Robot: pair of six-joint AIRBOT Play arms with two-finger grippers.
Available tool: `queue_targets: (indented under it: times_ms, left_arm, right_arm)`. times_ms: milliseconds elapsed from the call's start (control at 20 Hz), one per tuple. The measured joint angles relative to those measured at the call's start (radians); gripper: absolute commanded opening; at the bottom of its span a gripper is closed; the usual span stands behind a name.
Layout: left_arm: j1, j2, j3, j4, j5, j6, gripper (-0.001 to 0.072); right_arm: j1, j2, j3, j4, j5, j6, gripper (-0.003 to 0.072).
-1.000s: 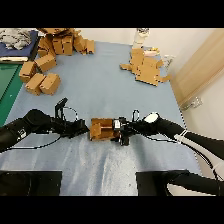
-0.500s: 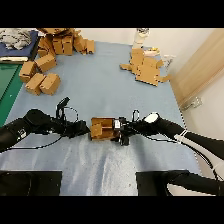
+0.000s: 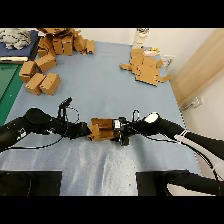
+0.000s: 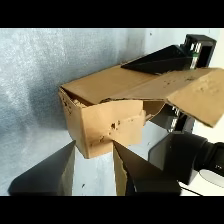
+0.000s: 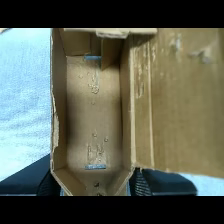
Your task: Fold the box.
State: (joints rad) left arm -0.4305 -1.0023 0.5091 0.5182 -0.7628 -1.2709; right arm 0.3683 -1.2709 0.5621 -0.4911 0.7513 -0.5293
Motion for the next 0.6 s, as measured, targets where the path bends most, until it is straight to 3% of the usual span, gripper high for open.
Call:
queue_targets:
  times_ms: [300, 600]
  left_arm:
    - [-0.045, 0.0, 0.015, 0.035, 0.05, -0.08, 0.0362]
    - [-0.167, 0.0, 0.088, 0.38, 0.093, -0.478, 0.0362]
  right_arm:
    - [0.0, 0.0, 0.0, 0.0, -0.001, 0.0, 0.0456]
    - [0.0, 0.0, 0.0, -0.002, -0.002, 0.0, 0.0456]
